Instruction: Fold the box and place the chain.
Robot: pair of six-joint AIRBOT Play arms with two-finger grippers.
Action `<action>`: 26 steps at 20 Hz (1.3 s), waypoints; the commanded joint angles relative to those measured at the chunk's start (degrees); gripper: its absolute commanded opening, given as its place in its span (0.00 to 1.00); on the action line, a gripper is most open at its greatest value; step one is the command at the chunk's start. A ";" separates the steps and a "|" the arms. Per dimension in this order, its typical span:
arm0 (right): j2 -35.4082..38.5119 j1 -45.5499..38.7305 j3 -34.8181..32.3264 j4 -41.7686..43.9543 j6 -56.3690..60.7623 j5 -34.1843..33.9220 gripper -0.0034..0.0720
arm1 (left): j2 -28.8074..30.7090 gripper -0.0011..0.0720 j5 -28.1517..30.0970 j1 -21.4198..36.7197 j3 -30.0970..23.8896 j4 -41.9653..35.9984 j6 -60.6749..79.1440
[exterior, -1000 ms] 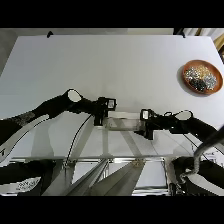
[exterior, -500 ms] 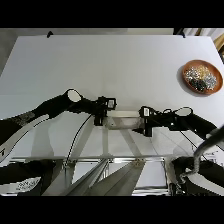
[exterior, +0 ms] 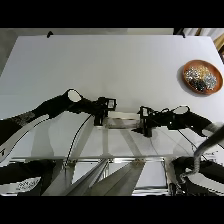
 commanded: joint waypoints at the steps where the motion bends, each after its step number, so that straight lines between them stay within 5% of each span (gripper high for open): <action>1: -0.81 0.42 0.09 -0.61 -0.39 -0.83 0.74 | 0.04 0.03 0.13 0.00 0.04 -0.02 -0.02; 5: -0.81 0.42 0.09 -0.61 -0.37 -1.14 0.73 | 0.04 0.03 0.13 0.00 0.04 -0.02 -0.02; 13: -0.81 0.42 0.09 -0.92 -0.37 -1.18 0.48 | 0.04 0.03 0.13 0.00 0.04 -0.02 -0.02; 26: -0.76 0.42 0.09 -1.27 -0.35 -0.55 0.49 | 0.04 0.03 0.13 0.00 0.04 -0.02 -0.02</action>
